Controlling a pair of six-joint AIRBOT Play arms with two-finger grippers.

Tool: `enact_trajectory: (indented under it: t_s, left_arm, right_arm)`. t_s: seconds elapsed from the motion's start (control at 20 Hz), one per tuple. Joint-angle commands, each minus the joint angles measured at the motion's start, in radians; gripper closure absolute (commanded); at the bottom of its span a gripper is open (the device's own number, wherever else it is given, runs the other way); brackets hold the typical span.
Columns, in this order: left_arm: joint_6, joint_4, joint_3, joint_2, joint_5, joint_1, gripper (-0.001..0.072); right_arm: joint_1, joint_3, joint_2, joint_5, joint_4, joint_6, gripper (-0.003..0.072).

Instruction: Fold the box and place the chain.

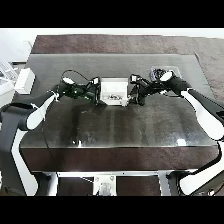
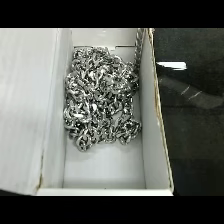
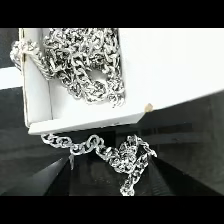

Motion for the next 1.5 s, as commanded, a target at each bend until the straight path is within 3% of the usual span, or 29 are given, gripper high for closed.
enact_trajectory:
  t_s: [0.0, 0.2, 0.4, 0.55, 0.75, 1.05, 1.45]
  left_arm:
    - [0.000, 0.000, 0.000, 0.001, 0.000, 0.001, 0.0238]
    - [0.000, 0.000, 0.000, 0.001, 0.000, 0.001, 0.0238]
    - [0.000, 0.000, 0.000, 0.001, 0.000, 0.001, 0.0238]
    - [0.000, 0.000, 0.000, 0.001, 0.000, 0.001, 0.0238]
    - [0.000, 0.000, 0.000, 0.001, 0.000, 0.001, 0.0238]
    - [0.000, 0.000, 0.000, 0.001, 0.000, 0.001, 0.0238]
    - [0.000, 0.000, 0.000, 0.001, 0.000, 0.001, 0.0238]
  right_arm:
    - [0.011, 0.027, -0.027, -0.010, -0.011, -0.022, 0.0121]
    - [0.011, 0.033, -0.048, 0.011, -0.027, -0.011, 0.0138]
    - [0.011, 0.033, -0.050, 0.080, -0.122, 0.048, 0.0356]
    - [0.011, 0.037, -0.050, 0.088, -0.142, 0.114, 0.0675]
    - [0.011, 0.079, -0.030, 0.093, -0.137, 0.247, 0.0677]
    - [0.016, 0.091, 0.126, 0.105, -0.120, 0.313, 0.0677]
    - [0.042, 0.092, 0.357, 0.102, 0.121, 0.335, 0.0677]
